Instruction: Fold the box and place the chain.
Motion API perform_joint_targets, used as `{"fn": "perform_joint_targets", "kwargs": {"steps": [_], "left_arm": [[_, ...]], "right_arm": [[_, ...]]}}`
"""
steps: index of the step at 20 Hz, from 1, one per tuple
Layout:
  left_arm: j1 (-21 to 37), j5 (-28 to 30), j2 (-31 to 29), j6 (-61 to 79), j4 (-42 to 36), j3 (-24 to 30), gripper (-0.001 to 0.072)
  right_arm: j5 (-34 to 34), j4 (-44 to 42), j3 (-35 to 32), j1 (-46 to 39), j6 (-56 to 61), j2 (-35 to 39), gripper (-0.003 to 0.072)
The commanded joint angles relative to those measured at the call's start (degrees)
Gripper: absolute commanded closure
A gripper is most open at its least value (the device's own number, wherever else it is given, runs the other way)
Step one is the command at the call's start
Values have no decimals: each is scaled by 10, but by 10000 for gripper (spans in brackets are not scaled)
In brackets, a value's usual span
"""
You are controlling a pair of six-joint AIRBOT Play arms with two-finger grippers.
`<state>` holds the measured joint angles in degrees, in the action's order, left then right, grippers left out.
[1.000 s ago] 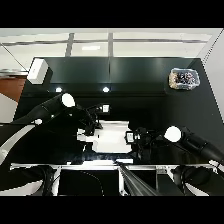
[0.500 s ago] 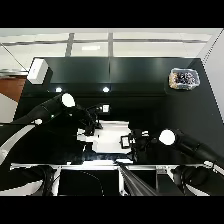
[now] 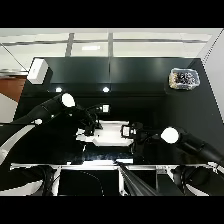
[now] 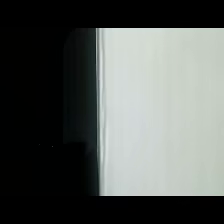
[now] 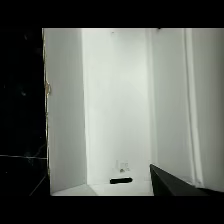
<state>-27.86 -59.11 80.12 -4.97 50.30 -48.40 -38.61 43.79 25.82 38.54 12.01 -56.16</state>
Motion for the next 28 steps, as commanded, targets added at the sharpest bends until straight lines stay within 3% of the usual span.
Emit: {"fn": "perform_joint_targets", "kwargs": {"steps": [1,14,21,28], "left_arm": [[0,-1,0,0,0,0,684],[0,0,0,-8,0,0,684],[0,0,0,-8,0,0,684],[0,2,0,-9,0,0,684]], "right_arm": [[4,1,6,-34,13,32,-19],[24,10,6,-53,13,39,-19],[-8,-57,6,-52,-76,-13,-19],[-8,-64,6,-52,-128,-69,-19]]}}
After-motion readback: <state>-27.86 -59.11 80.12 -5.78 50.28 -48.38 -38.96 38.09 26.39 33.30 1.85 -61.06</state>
